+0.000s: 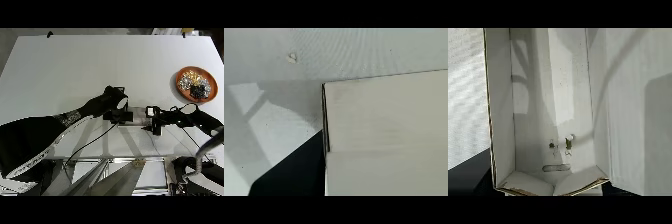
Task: Fold the box and place the chain.
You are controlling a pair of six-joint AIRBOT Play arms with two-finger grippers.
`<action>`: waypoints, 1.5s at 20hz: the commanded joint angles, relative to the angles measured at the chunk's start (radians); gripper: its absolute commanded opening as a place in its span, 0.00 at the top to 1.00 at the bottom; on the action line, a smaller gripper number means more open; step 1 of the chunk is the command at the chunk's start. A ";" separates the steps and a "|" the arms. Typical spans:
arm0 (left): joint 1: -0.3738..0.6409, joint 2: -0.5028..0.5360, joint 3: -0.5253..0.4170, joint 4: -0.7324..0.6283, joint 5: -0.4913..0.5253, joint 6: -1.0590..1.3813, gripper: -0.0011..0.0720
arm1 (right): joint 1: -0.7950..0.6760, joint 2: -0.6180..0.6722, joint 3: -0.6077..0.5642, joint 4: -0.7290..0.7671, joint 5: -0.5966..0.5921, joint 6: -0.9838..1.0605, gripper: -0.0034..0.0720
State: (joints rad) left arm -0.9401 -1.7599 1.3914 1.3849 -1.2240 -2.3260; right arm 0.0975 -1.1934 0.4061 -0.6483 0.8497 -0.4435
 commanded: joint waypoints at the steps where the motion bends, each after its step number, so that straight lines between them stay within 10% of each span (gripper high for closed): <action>1: -0.002 -0.004 0.000 0.017 -0.015 -0.010 0.81 | 0.000 0.000 0.000 0.000 0.000 0.000 0.51; 3: -0.003 -0.004 0.000 0.021 -0.013 -0.004 0.98 | 0.000 0.000 0.000 0.000 0.000 0.000 0.51; 17: -0.015 -0.028 0.000 0.048 0.001 -0.005 0.91 | 0.000 0.000 0.000 0.000 0.000 0.000 0.51; 19: -0.015 -0.026 0.000 0.045 -0.003 -0.005 0.67 | 0.000 0.000 0.000 0.000 0.000 0.000 0.51; 22: -0.013 -0.022 0.000 0.045 -0.018 -0.005 0.62 | 0.000 0.000 0.000 0.000 0.000 0.000 0.51; 26: -0.012 -0.010 0.001 0.045 -0.018 -0.013 0.98 | 0.000 0.000 0.000 0.000 0.000 0.000 0.51; 30: -0.009 0.000 0.001 0.041 -0.012 -0.039 0.98 | 0.000 0.000 0.000 0.000 0.000 0.000 0.51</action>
